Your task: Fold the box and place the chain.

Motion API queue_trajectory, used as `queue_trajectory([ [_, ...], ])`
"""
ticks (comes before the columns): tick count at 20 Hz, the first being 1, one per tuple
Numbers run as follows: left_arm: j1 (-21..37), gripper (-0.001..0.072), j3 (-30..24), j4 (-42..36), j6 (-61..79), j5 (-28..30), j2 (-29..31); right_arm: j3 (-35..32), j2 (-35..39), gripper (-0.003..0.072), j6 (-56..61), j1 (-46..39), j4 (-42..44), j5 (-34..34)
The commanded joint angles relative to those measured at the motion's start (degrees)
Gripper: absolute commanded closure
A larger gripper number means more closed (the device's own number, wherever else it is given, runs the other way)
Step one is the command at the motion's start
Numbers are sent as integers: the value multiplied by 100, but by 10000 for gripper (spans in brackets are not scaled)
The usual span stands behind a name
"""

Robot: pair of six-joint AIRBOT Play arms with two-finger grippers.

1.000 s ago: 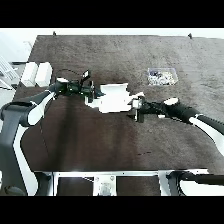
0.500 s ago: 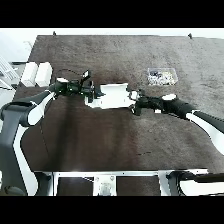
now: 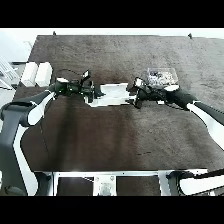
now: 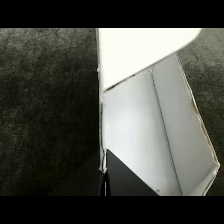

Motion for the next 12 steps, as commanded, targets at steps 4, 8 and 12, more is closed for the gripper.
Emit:
queue_trajectory([
  [4, -2, 688, 0, 0, 2, 2, 2, 588, -315, 44, 404, -170, -542, 782],
  [8, -2, 688, 0, 0, 2, -2, 2, 1003, -669, 44, 590, -293, -684, 1224],
  [12, -2, 688, 0, 0, 0, -2, 2, 1502, -1062, 44, 754, -358, -835, 1617],
])
